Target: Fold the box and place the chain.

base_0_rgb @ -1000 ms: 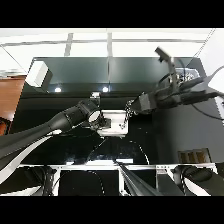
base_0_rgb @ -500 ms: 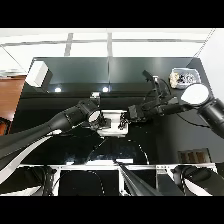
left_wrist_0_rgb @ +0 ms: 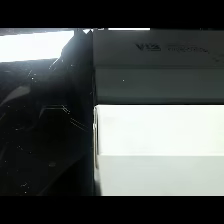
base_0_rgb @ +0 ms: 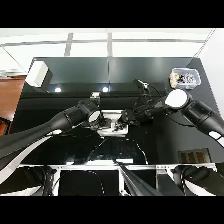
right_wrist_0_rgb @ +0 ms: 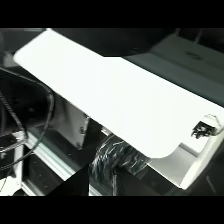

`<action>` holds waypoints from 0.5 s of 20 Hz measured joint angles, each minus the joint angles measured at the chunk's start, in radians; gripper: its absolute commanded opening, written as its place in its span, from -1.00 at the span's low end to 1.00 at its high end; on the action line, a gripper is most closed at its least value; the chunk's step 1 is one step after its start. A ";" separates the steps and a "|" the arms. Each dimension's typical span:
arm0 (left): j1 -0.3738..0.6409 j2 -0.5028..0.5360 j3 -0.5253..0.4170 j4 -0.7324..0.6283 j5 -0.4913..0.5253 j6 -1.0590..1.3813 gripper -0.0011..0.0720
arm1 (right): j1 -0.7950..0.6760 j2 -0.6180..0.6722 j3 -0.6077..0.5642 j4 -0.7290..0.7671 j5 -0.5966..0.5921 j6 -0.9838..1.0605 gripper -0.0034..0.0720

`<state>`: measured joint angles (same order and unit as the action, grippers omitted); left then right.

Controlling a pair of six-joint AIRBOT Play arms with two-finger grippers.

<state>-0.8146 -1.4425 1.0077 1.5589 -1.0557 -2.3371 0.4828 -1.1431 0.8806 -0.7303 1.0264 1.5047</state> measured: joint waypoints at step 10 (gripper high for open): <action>0.000 0.000 0.000 -0.002 0.001 0.000 -0.90 | -0.174 0.120 0.000 -0.281 0.203 0.021 -0.38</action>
<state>-0.8146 -1.4429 1.0077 1.5570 -1.0550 -2.3371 0.3092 -1.0229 0.8806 -1.0115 1.2297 1.5261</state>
